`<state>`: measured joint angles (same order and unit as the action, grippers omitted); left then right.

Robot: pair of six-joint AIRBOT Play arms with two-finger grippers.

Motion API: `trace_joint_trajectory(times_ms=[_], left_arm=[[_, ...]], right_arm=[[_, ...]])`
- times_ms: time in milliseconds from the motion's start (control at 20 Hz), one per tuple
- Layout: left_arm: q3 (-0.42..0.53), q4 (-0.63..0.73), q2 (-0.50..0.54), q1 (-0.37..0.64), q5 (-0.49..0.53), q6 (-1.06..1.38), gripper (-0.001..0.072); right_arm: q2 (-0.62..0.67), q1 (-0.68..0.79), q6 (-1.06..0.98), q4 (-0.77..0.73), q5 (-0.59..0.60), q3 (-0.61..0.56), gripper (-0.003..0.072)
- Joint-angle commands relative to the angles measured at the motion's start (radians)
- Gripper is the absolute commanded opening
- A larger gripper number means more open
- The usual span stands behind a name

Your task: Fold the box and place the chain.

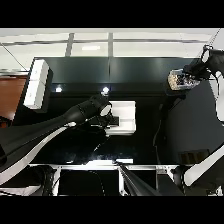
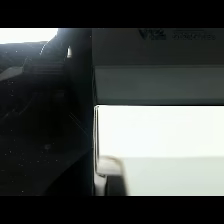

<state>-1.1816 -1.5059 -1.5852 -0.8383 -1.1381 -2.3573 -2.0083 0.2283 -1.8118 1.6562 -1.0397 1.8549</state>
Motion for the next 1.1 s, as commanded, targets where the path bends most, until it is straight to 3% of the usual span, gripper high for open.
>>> trace_joint_trajectory(times_ms=[0,150,400,900,1050], left_arm=[[0.0,0.0,0.0,0.0,-0.001,0.0,0.0028],[0.0,0.0,0.0,0.0,-0.001,0.0,0.0028],[0.0,0.0,0.0,0.0,0.0,0.0,0.0028],[0.0,0.0,0.0,0.0,0.0,0.0,0.0028],[0.0,0.0,0.0,0.0,0.0,0.0,0.0028]], right_arm=[[-0.014,0.0,0.037,-0.006,-0.034,0.0,0.0367],[-0.011,0.0,0.044,-0.006,-0.079,0.008,0.0063],[0.074,0.0,0.07,-0.006,-0.109,0.041,0.0016],[0.435,-0.021,0.208,-0.122,-0.034,0.041,0.001],[0.551,-0.043,0.241,-0.189,-0.08,0.041,0.001]])
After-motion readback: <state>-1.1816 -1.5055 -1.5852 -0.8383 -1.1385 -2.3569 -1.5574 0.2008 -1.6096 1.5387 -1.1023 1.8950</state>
